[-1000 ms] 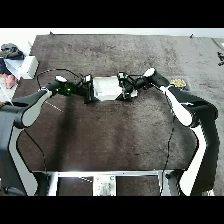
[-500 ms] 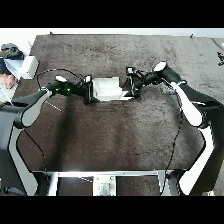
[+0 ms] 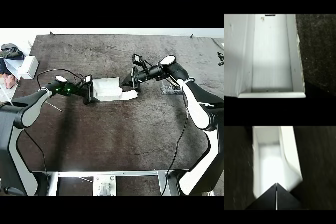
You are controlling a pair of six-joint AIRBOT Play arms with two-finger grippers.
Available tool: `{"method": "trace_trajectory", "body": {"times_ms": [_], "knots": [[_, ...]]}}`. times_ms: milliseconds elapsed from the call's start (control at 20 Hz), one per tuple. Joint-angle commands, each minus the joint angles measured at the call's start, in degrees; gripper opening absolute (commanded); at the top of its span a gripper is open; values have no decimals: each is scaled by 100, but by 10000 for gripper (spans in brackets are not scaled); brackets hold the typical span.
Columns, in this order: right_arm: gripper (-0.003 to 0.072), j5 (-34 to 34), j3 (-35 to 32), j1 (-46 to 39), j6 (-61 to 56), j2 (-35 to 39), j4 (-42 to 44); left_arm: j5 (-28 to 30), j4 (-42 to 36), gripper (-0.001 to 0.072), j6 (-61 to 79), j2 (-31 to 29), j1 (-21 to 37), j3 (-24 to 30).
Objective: Fold the box and place the chain.
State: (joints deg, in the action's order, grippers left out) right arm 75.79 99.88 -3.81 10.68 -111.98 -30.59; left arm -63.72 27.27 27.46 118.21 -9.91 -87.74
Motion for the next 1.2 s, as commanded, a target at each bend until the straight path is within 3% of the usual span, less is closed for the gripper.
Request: {"method": "trace_trajectory", "body": {"times_ms": [0, 400, 1150], "knots": [[8, -195, -2, 236, -4, -7, 608, -4, 4, 467, 0, -4, -4, 0], [-7, -1880, -9, 470, -46, -94, 492, -33, 17, 466, 2, -4, -4, 0], [-6, -2116, -11, 470, -42, -638, 122, -17, 7, 466, 2, -4, -4, 0]]}}
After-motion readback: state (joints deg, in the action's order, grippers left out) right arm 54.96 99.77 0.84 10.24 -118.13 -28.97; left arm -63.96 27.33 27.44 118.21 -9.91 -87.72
